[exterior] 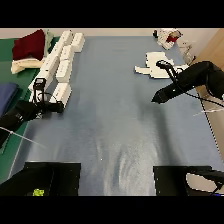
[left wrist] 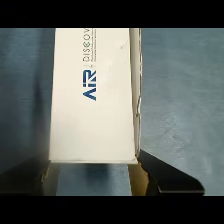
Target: Fold the box.
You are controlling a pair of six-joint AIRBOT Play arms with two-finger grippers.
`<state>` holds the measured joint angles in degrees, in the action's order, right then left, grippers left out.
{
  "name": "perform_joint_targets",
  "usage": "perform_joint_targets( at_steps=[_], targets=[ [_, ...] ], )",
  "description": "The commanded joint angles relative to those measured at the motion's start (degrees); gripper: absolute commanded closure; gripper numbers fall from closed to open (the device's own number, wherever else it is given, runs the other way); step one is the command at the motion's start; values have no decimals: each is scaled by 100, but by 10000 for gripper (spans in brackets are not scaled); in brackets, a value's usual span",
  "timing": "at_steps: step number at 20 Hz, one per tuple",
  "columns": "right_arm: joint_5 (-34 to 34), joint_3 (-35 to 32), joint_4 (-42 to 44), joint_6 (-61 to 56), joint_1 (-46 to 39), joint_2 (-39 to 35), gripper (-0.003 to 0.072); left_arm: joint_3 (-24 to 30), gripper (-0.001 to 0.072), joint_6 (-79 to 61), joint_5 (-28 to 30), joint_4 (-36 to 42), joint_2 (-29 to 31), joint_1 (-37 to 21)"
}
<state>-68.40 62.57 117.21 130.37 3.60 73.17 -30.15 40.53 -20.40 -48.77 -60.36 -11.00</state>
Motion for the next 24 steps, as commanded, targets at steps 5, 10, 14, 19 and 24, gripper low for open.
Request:
perform_joint_targets(
  at_steps=[5, 10, 14, 19, 24],
  targets=[
    [2, 4, 0, 0, 2, 2, 682, -1165, 264, 92, 730, -28, -1405, 260],
    [2, 4, 0, 0, 2, 2, 682, -2039, 265, 107, 575, -11, -2168, 317],
    [2, 4, 0, 0, 2, 2, 682, -2111, 265, 98, 544, -13, -2267, 317],
    [2, 4, 0, 0, 2, 2, 682, -2111, 265, 101, 542, -11, -2267, 317],
    [2, 4, 0, 0, 2, 2, 681, -2111, 265, 107, 520, 7, -2267, 317]
  ],
)
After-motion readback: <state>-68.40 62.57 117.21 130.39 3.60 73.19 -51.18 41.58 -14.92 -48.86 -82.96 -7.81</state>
